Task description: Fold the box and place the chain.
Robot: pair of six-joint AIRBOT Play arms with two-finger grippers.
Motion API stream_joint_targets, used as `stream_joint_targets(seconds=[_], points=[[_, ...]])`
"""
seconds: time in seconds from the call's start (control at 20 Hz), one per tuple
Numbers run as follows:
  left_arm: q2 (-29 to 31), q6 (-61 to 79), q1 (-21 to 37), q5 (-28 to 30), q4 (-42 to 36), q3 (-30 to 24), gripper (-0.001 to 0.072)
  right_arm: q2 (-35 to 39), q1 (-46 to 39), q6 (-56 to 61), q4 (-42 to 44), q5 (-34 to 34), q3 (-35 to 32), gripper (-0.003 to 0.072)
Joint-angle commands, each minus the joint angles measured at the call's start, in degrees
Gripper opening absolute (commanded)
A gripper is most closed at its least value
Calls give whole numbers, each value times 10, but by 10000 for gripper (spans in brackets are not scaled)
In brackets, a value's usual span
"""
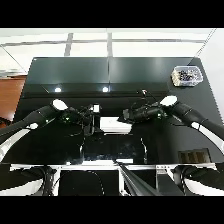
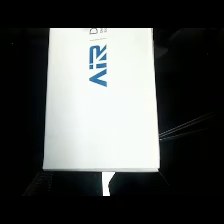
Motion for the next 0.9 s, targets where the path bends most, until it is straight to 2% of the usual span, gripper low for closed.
stream_joint_targets(seconds=[0.0, 0.55, 0.85], points=[[0, 0, 0, 0, 0, 0, 500, -11, 4, 4, -38, -13, -2, 17], [0, 0, 0, 0, 0, 0, 500, -11, 4, -16, -70, -19, -1, 17], [0, 0, 0, 0, 0, 0, 500, 19, -10, -39, -73, 79, 56, 17]])
